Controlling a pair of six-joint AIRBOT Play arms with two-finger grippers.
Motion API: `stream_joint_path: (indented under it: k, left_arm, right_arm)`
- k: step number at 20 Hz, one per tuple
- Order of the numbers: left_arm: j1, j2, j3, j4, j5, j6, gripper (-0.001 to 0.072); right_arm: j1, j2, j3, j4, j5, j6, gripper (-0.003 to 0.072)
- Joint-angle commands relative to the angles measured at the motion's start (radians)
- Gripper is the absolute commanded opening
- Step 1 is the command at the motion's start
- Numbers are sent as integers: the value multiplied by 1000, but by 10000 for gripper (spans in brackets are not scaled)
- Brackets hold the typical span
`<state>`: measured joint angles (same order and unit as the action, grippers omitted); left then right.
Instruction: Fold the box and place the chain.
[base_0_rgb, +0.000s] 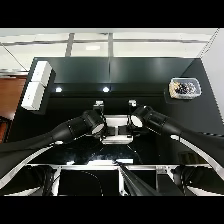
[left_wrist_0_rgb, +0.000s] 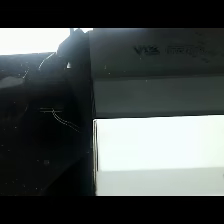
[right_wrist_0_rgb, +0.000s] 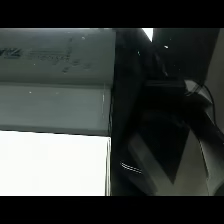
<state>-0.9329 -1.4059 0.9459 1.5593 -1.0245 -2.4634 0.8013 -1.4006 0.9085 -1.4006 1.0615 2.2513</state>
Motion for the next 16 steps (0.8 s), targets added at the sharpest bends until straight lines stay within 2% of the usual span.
stream_joint_path:
  k: [1, 2, 4, 5, 6, 10, 11, 12, 13, 16]
  left_arm:
    - [0, 0, 0, 3, 0, 3, 27]
    - [0, 0, 0, 3, 0, 3, 27]
    - [0, 0, 0, 3, -1, 3, 27]
    - [0, 0, 0, 3, -1, 3, 27]
    - [0, 0, 0, 3, -1, 3, 27]
    - [0, 0, 0, 3, -1, 3, 27]
    - [0, 0, 0, 3, -1, 3, 27]
    - [0, 0, 0, 3, -1, 3, 27]
    - [0, 0, 0, 3, -1, 3, 27]
    - [0, 0, 0, 3, -1, 3, 27]
  right_arm:
    - [1, -3, -1, 1, -11, 1, 142]
    - [1, -3, -1, 1, -11, 1, 244]
    - [1, -3, -1, 1, -11, 1, 239]
    - [1, -3, -1, 1, -11, 1, 77]
    - [1, -3, -1, 1, -12, 0, 10]
    - [0, -3, -1, 1, -13, 0, 13]
    - [0, -2, -1, 0, -11, -2, 53]
    - [0, 0, -1, 0, -10, -8, 216]
    - [0, 5, -1, -1, -5, -18, 269]
    - [-3, 41, -1, -24, -1, -25, 272]
